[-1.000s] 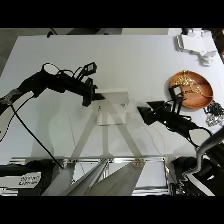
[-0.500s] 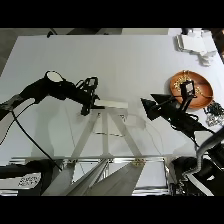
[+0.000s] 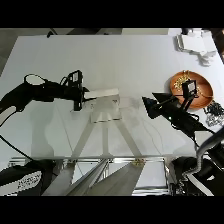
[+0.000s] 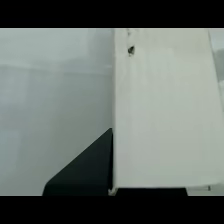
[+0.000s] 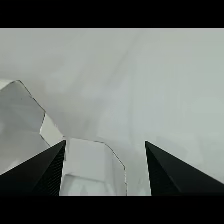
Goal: Fold the box and place the chain.
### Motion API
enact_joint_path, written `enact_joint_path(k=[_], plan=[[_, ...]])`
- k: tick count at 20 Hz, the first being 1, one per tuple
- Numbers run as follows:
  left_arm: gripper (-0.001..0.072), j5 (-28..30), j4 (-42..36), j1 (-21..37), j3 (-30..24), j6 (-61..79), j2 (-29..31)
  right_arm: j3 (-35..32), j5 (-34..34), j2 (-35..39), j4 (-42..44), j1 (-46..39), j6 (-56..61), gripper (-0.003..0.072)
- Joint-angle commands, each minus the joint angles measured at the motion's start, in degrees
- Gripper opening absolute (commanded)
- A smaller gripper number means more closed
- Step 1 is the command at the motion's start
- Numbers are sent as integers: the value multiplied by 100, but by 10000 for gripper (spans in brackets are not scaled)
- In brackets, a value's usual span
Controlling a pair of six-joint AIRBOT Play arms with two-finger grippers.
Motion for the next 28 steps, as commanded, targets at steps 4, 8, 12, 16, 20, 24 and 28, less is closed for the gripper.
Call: enact_joint_path(k=[4, 8, 12, 16, 20, 24, 28], plan=[[6, -26, -588, -17, -170, 811, -531, 7, -22, 4, 2, 0, 4, 521], [5, -2, -435, -131, -166, 931, -660, 7, -22, 4, 2, 0, 2, 520], [5, -57, -192, -232, 20, 804, -662, 7, -24, 4, 2, 0, 4, 520], [7, -24, 284, -446, 267, 560, -811, 7, -24, 4, 2, 0, 4, 520], [9, 210, 122, -483, 267, 560, -1182, 7, -20, 4, 2, 0, 4, 520], [10, 205, 107, -483, 267, 560, -1193, 7, -20, 7, 4, 0, 2, 522], [10, 208, 109, -481, 267, 562, -1196, 15, 450, 7, -50, 0, -188, 524]])
